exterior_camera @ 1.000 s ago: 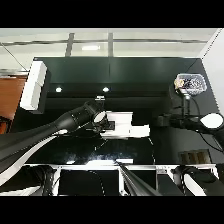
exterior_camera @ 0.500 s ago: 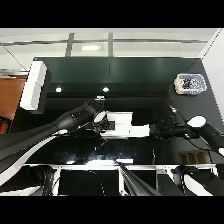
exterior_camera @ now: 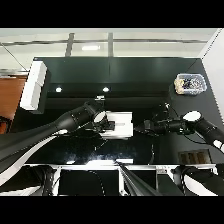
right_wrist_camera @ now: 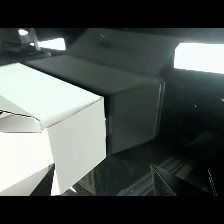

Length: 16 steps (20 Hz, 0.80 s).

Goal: Fold the box and place the chain.

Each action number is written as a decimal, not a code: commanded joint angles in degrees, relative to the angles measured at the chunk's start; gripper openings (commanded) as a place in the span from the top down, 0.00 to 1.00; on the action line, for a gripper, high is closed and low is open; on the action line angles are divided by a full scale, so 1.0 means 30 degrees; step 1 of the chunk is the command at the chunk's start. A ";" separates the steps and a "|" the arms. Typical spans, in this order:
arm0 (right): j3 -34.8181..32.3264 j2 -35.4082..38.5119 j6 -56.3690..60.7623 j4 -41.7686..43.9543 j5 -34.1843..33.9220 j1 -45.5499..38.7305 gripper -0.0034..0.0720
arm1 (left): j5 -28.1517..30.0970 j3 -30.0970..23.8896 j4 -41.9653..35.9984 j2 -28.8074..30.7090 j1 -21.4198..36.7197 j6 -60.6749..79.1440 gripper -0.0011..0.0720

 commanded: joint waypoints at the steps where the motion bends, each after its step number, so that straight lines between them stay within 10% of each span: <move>1: 0.0262 -0.0058 -0.0211 0.0226 0.0656 0.0036 0.03 | -0.0015 0.0007 0.0015 -0.0015 0.0007 -0.0022 0.94; 11: 0.0976 -0.0058 0.1195 0.0546 -0.2186 0.3264 0.03 | -0.0015 0.0007 0.0022 -0.0015 0.0007 -0.0022 0.94; 16: 0.2521 -0.0058 0.6178 -0.3075 -0.3330 0.5690 0.23 | -0.0015 0.0007 0.0015 -0.0015 0.0007 -0.0022 0.94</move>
